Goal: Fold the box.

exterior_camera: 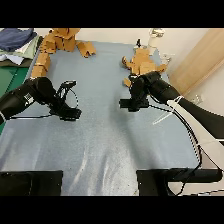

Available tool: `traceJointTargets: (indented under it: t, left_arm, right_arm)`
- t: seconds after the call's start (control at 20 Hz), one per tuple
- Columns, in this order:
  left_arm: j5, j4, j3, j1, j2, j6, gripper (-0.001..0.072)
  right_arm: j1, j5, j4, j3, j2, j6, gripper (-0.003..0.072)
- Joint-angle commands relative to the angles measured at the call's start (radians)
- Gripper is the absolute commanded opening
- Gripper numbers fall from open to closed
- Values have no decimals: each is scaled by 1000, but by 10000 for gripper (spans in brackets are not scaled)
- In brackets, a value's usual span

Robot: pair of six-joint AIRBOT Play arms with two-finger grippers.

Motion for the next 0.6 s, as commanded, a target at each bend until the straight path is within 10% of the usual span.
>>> traceJointTargets:
  t: [0.0,0.55]
  left_arm:
    - [0,0,0,0,1,0,12]
    - [21,1,0,-1,1,6,12]
  right_arm:
    - [0,0,0,1,0,0,3]
    - [0,11,0,1,-1,0,3]
